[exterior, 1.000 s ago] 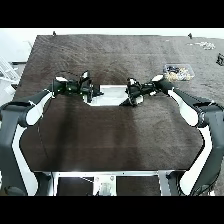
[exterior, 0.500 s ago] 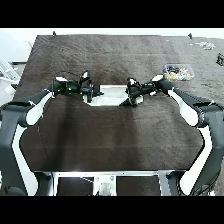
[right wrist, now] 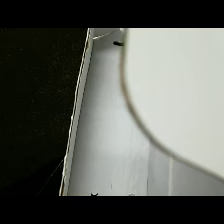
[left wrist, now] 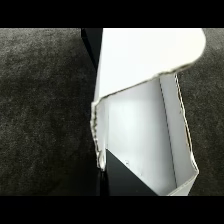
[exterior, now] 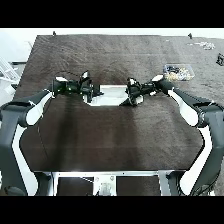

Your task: Fold the box and place the chain.

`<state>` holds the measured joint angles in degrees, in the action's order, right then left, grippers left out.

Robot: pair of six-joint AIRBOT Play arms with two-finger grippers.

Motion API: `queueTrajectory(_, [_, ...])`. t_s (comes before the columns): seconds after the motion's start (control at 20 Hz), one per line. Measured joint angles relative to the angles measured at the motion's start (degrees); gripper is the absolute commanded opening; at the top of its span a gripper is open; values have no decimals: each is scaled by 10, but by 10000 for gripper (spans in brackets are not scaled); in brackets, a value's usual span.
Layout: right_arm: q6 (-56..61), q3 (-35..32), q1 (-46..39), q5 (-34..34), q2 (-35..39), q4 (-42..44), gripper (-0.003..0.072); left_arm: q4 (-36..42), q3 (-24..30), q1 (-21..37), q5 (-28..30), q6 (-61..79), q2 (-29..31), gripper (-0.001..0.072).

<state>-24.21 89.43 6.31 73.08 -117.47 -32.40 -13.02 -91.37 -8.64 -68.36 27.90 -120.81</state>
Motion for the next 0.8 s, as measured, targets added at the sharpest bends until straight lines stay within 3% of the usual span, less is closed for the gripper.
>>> queueTrajectory(0.7, [0,0,0,0,0,0,582,2,0,0,0,0,0,37])
queueTrajectory(0.75, [0,0,0,0,0,0,582,3,0,0,0,0,0,284])
queueTrajectory(0.8, [0,0,0,1,0,0,582,6,0,0,1,0,0,453])
